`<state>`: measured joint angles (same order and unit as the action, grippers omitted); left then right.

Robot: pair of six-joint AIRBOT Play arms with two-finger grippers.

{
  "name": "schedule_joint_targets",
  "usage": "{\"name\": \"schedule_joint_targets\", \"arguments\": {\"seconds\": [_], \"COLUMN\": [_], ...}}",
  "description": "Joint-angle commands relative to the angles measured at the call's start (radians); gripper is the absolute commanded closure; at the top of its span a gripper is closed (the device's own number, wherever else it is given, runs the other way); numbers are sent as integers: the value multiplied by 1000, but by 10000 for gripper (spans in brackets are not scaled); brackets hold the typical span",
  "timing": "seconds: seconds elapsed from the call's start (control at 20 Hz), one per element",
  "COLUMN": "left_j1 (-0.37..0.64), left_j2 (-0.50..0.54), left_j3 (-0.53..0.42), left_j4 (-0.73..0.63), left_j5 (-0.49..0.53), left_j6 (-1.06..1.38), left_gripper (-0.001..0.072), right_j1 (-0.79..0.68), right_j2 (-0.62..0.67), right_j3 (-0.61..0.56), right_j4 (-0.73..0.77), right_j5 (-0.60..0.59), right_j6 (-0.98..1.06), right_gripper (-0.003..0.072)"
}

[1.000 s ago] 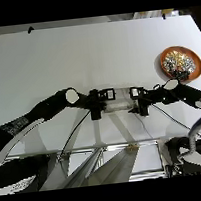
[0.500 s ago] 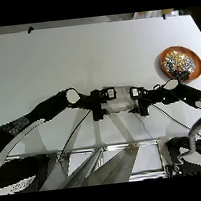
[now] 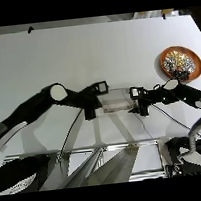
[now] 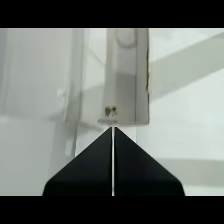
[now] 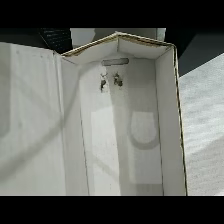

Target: Fold the box and place the chain.

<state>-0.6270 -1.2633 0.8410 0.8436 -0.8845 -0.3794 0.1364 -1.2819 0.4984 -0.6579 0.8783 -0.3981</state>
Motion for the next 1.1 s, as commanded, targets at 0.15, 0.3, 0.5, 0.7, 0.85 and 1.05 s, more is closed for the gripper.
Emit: {"name": "schedule_joint_targets", "arguments": {"seconds": [0.15,0.3,0.5,0.7,0.85,1.05], "left_j1": [175,205,186,142,120,109], "left_j2": [84,41,-84,-190,-194,-136], "left_j3": [-18,-86,-116,-116,-116,-113], "left_j4": [181,95,-86,-156,-158,-169], "left_j5": [-121,-63,19,35,36,36], "left_j6": [-725,-936,-933,-929,-929,-929], "left_gripper": [708,707,708,708,708,704], "right_j1": [0,0,0,0,0,0], "right_j2": [0,0,0,0,0,0], "right_j3": [0,0,0,0,0,0], "right_j4": [0,0,0,0,0,0], "right_j5": [0,0,0,0,0,0], "right_j6": [0,0,0,0,0,0], "right_gripper": [350,350,350,350,350,350]}}
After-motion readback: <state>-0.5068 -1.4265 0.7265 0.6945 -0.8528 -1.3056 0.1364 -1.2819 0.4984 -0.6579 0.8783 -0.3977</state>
